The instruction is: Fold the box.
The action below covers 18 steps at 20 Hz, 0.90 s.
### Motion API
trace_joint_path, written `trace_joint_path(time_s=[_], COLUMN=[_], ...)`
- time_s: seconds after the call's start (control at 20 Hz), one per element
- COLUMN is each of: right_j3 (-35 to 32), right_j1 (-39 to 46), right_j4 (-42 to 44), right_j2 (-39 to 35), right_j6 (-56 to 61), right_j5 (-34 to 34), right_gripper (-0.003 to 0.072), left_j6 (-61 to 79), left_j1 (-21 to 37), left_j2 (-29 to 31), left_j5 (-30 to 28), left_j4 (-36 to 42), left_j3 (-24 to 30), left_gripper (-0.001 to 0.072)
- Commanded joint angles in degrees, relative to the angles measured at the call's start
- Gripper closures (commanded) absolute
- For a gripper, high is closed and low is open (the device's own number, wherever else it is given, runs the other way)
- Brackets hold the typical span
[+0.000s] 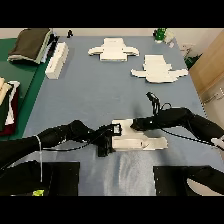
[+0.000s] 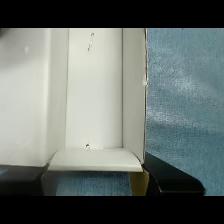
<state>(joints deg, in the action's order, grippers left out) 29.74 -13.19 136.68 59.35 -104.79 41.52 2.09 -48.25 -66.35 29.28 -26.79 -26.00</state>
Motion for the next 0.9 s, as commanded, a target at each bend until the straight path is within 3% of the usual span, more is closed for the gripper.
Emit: trace_joint_path(time_s=[0.0,0.35,0.5,0.7,0.85], right_j3=[0.1,0.1,1.4,5.3,5.0], right_j1=[0.0,0.0,0.0,0.0,-0.1], right_j4=[0.1,0.1,0.0,-5.6,-10.2], right_j2=[1.5,1.5,-1.8,-12.7,-21.0], right_j6=[-2.9,-2.9,-5.2,-5.9,-6.7], right_j5=[-0.8,-0.5,1.4,9.2,22.7], right_gripper=[0.0683,0.0683,0.0684,0.0684,0.0684], left_j6=[0.0,0.0,0.0,0.0,0.0], left_j1=[0.0,0.0,0.0,0.0,0.0], left_j2=[0.0,0.0,0.0,0.0,0.0], left_j5=[-0.1,-0.2,-0.2,-0.2,-0.2], left_j4=[0.0,0.0,0.0,0.0,0.0], left_j3=[-0.1,-0.1,-0.1,-0.1,-0.1], left_gripper=[0.0285,0.0285,0.0285,0.0285,0.0285])
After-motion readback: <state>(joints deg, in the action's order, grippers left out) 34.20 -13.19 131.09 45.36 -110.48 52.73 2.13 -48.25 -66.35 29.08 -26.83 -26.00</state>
